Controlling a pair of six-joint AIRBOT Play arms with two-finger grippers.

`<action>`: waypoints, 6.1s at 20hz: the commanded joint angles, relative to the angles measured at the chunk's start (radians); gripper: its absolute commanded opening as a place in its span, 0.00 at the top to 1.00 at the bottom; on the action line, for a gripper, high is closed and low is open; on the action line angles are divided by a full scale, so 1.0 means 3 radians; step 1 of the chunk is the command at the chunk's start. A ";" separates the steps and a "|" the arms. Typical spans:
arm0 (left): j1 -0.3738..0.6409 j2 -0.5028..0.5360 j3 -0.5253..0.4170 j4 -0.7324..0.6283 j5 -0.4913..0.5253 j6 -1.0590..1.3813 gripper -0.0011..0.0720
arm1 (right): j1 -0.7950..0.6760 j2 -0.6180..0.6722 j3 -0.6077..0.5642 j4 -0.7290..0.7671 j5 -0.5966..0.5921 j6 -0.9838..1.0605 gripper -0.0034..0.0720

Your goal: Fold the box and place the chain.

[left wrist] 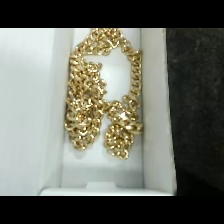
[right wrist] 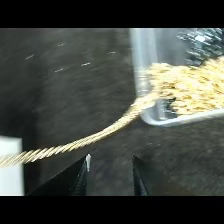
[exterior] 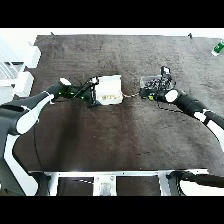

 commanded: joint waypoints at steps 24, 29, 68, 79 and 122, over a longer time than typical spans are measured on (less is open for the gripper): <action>-0.0001 0.0003 0.0000 0.0000 0.0005 0.0001 0.35 | 0.0917 0.1110 0.0478 0.0411 -0.0001 -0.0692 0.94; -0.0001 0.0003 0.0000 -0.0001 0.0006 0.0000 0.35 | 0.1451 0.1012 0.0526 0.0416 -0.0448 -0.0692 0.94; -0.0001 0.0003 0.0000 -0.0001 0.0005 0.0001 0.35 | 0.0159 -0.0490 0.0146 0.0355 -0.0390 -0.0065 0.47; -0.0001 0.0003 0.0000 0.0000 0.0005 0.0001 0.35 | 0.0148 -0.0754 0.0502 0.0439 -0.0348 -0.0006 0.94; -0.0001 0.0003 0.0000 -0.0006 0.0005 -0.0010 0.35 | 0.0201 0.0767 -0.0535 0.0416 -0.0524 -0.0504 0.29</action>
